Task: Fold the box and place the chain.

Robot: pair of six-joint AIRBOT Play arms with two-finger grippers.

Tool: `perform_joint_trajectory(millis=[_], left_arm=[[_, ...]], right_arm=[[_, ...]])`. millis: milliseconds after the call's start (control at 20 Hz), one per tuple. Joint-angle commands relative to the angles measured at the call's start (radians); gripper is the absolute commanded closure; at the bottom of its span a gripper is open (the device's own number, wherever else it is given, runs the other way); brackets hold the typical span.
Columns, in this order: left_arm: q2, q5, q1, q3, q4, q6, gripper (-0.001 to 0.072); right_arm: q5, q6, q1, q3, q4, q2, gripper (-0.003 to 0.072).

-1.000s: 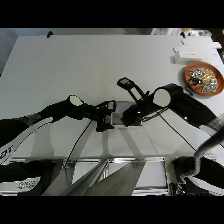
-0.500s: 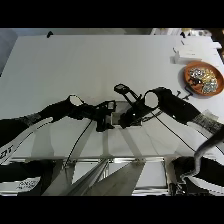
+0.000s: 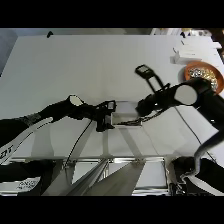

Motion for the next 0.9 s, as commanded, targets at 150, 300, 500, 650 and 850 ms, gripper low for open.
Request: perform_joint_trajectory(millis=[150,300,500,650,850], left_arm=[[0.001,0.0,0.0,0.0,0.0,0.0,0.0439],[0.001,0.0,0.0,0.0,0.0,0.0,0.0439],[0.001,0.0,0.0,0.0,0.0,0.0,0.0439],[0.001,0.0,0.0,0.0,0.0,0.0,0.0439],[0.001,0.0,0.0,0.0,0.0,0.0,0.0439]], right_arm=[[0.084,0.105,-0.304,-0.05,-0.192,-0.021,0.0431],[0.046,0.105,-0.365,-0.119,-0.192,-0.068,0.0339],[-0.08,0.148,-0.373,-0.201,-0.189,-0.103,0.0347],[-0.1,0.16,-0.373,-0.207,-0.176,-0.14,0.0349],[-0.122,0.161,-0.349,-0.207,-0.162,-0.216,0.0349]])
